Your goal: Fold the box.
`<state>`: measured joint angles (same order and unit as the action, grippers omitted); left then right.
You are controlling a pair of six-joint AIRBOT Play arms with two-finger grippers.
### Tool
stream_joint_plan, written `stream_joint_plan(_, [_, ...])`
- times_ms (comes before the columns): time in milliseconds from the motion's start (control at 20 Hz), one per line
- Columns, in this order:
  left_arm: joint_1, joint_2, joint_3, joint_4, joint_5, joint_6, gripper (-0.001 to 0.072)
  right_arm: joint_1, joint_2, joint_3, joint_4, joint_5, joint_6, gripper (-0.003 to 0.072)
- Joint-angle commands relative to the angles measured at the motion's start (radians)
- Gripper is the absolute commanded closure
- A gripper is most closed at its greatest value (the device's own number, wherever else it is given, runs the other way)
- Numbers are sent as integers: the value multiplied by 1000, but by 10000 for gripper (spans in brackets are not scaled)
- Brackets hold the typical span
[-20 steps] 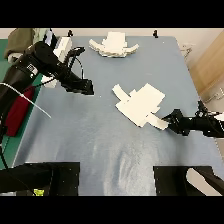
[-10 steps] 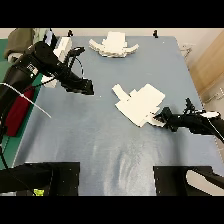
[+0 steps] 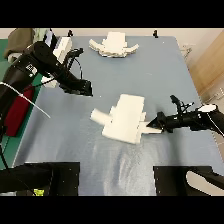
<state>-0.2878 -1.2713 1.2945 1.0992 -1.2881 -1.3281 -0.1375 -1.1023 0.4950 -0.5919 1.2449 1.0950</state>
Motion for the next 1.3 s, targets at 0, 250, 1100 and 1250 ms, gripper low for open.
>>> stream_joint_plan(0, [29, -1, -1, -1, -132, -3, 81, 13, 0, 11, -101, 205, -4, 681])
stream_joint_plan(250, [34, -22, -57, -28, -144, 8, 81, 53, -17, 11, -150, 22, -46, 680])
stream_joint_plan(1100, [31, -304, -164, -450, 6, 298, 82, 296, 112, 11, -94, -204, -221, 680])
stream_joint_plan(1250, [28, -344, -163, -536, 23, 353, 111, 296, 112, 11, -84, -199, -221, 680])
